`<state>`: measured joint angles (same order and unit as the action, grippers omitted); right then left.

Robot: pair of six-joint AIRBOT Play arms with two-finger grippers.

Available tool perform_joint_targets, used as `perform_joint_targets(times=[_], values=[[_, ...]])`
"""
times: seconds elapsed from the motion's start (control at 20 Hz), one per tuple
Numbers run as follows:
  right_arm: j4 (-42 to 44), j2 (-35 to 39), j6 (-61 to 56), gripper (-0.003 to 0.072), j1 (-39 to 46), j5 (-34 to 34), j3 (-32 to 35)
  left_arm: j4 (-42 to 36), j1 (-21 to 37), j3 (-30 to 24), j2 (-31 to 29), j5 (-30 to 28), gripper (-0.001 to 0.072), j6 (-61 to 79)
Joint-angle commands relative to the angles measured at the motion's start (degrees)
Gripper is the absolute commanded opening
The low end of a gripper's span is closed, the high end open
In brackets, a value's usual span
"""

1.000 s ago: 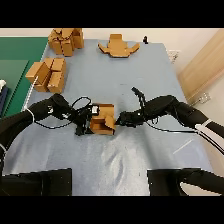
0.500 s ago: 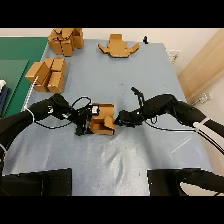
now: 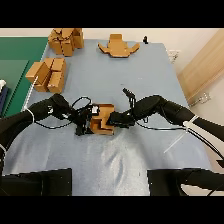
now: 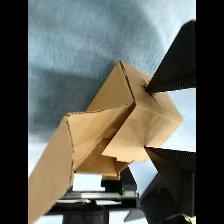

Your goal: Fold the box.

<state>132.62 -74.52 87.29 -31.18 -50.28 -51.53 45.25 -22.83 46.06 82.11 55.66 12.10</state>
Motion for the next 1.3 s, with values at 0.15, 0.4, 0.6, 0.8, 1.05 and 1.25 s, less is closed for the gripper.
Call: perform_joint_targets(times=[0.15, 0.4, 0.6, 0.8, 1.05, 1.25], values=[[-18.3, -2.1, -22.5, 0.053, -5.1, -1.6, -4.6, 0.0, 0.1, 0.0, 0.0, -0.2, 0.0228, 0.0], [-21.2, -6.2, -27.5, 0.0527, -8.3, -2.7, -9.2, 0.0, 0.1, 0.0, -0.2, 1.4, 0.0228, 0.0], [-28.1, -8.3, -37.6, 0.051, -9.8, -9.9, -12.7, 0.0, 0.0, 0.0, -0.2, 1.6, 0.0228, 0.0], [-35.5, -8.5, -48.2, 0.0446, -12.2, -13.5, -14.9, 0.0, 0.0, 0.0, -0.2, 1.5, 0.0228, 0.0], [-34.0, -13.5, -48.4, 0.0444, -12.8, -14.0, -18.7, -0.1, 0.0, 0.0, -0.2, 1.4, 0.0228, 0.0], [-37.6, -19.1, -49.6, 0.0388, -14.5, -21.6, -25.8, -0.2, 0.0, 0.0, -0.2, 1.3, 0.0228, 0.0]])
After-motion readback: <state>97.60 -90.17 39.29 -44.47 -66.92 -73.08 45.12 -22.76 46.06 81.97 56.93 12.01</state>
